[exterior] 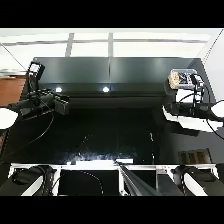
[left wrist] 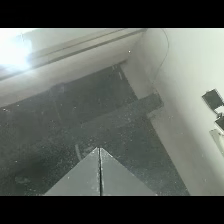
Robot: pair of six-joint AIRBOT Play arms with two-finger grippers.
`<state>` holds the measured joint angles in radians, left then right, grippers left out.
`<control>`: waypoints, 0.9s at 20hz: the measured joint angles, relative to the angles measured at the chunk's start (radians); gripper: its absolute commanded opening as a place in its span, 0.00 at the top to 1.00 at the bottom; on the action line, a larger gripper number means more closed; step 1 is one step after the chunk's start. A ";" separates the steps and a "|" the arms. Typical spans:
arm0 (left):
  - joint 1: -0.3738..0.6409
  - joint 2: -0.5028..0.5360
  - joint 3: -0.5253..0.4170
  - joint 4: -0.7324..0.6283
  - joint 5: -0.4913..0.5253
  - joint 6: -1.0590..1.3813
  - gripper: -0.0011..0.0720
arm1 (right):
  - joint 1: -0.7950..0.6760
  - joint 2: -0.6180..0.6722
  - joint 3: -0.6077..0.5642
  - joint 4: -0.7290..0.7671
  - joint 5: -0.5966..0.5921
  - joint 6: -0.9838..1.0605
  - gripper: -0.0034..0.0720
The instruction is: Fold the box and place the chain.
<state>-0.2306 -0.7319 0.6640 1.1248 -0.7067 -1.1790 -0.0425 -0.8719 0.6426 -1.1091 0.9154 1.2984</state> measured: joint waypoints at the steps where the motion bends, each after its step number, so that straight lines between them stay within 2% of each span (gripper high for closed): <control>1: 0.000 0.000 0.000 0.000 0.000 0.000 0.94 | 0.000 0.000 0.000 0.000 0.000 0.000 0.90; 14: 0.000 0.000 0.000 0.000 0.000 0.000 0.94 | 0.000 0.000 0.000 0.000 -0.001 0.000 0.90; 18: 0.000 0.000 0.000 -0.001 0.000 0.000 0.94 | 0.000 0.000 0.000 0.036 -0.094 0.000 0.90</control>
<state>-0.2306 -0.7319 0.6640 1.1236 -0.7071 -1.1786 -0.0425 -0.8719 0.6426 -1.0733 0.8211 1.2987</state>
